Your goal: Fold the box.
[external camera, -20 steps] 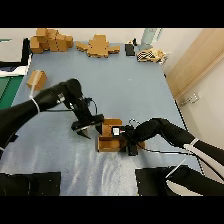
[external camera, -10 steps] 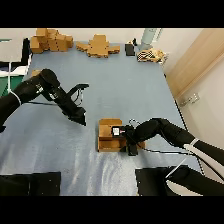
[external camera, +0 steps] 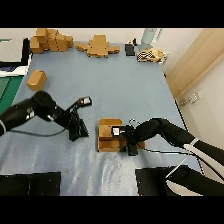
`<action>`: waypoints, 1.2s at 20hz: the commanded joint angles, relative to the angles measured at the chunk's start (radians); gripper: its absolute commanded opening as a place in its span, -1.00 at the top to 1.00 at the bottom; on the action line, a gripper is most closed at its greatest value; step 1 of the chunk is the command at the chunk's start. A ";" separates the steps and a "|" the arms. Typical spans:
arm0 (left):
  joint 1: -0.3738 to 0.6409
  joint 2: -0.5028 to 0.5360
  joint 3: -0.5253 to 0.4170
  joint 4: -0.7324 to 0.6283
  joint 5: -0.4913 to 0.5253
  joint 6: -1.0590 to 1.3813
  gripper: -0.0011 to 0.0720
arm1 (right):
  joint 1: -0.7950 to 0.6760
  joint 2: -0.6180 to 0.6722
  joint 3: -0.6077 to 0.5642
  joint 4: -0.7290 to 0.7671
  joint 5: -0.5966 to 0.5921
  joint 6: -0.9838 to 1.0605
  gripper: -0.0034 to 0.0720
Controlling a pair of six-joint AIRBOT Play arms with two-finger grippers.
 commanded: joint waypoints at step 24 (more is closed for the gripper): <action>-0.314 -0.042 -0.197 -0.225 0.530 0.359 -0.90 | 0.000 0.000 0.000 0.000 0.000 0.000 -0.41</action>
